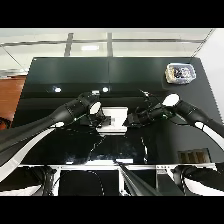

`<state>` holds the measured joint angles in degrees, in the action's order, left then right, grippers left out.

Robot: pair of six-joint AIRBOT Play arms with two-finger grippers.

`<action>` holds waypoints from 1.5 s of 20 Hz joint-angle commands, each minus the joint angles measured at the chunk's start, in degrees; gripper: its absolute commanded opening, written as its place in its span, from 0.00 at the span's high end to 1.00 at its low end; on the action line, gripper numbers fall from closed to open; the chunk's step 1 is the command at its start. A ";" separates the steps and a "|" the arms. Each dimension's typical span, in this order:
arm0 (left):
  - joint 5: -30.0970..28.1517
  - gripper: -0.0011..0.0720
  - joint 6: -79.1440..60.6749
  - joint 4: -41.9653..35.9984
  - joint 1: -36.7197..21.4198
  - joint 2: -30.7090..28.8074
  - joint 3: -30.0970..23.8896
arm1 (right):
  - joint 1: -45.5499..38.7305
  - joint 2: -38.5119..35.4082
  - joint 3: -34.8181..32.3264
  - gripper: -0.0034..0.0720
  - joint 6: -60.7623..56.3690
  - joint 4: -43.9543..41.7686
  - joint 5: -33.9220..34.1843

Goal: Fold the box and place the chain.

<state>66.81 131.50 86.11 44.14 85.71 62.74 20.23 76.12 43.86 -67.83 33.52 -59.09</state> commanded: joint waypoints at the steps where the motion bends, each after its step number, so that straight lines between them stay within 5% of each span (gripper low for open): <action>1: -0.11 0.95 0.09 -0.04 -0.02 -0.02 0.07 | 3.52 0.02 2.64 0.51 -8.44 9.64 1.33; 6: -0.11 0.95 0.09 -0.04 -0.02 -0.02 0.07 | 5.44 0.09 5.05 0.53 -17.88 16.61 3.50; 7: -0.11 0.95 0.09 -0.04 -0.02 -0.02 0.07 | 6.25 0.15 5.29 0.64 -21.16 18.71 3.78; 12: -0.07 0.95 0.07 -0.04 -0.02 -0.02 0.07 | 11.39 0.74 6.21 0.65 -30.51 25.59 6.58; 20: -0.09 0.95 0.07 -0.02 -0.02 -0.02 0.07 | 19.37 6.80 16.96 0.65 -48.83 44.54 -2.64; 30: 1.01 0.95 0.07 0.04 -0.02 -0.02 0.07 | 21.33 8.22 17.27 0.65 -58.23 49.18 -4.92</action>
